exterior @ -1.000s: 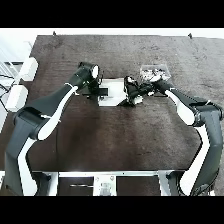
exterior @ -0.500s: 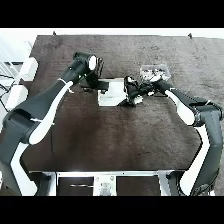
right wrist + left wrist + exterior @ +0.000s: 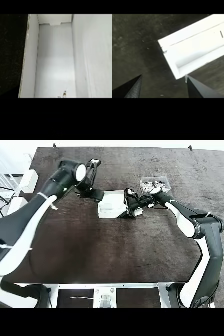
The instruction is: Fold the box and place the chain.
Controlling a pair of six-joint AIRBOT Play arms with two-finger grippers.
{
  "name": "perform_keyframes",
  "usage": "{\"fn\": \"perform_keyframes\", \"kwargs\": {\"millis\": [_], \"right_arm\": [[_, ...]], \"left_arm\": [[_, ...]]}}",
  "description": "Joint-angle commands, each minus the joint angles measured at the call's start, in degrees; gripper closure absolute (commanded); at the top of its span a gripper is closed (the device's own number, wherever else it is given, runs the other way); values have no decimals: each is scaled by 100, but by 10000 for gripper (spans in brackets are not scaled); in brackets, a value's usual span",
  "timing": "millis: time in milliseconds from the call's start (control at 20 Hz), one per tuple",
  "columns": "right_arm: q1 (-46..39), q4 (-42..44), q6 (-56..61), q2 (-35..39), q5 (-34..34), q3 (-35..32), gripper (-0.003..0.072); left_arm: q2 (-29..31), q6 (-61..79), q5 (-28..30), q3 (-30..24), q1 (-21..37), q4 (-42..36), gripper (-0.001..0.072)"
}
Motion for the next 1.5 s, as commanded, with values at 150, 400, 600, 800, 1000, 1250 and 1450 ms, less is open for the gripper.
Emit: {"fn": "perform_keyframes", "kwargs": {"millis": [150, 400, 600, 800, 1000, 1250, 1450], "right_arm": [[7, 0, 2, -2, 2, 0, 98], [4, 2, 2, -2, 2, 0, 98], [4, 0, 2, -2, 4, 0, 98], [4, 2, 2, -2, 2, 0, 98], [7, 0, 2, -2, 2, 0, 98], [4, 2, 2, -2, 2, 0, 98], [4, 0, 2, -2, 2, 0, 98]], "left_arm": [[761, 5403, 1497, -2076, 1191, -3807, 89], [737, 6649, 1692, -2293, 1676, -4317, 89], [669, 7510, 1447, -2306, 1676, -4400, 89], [236, 8920, 1191, -2293, 1676, -4476, 98], [-503, 10203, 761, -1873, 1725, -5178, 98], [-1392, 10310, 105, -1019, 1735, -5276, 75], [-1530, 10732, 177, -977, 1735, -5235, -11]]}}
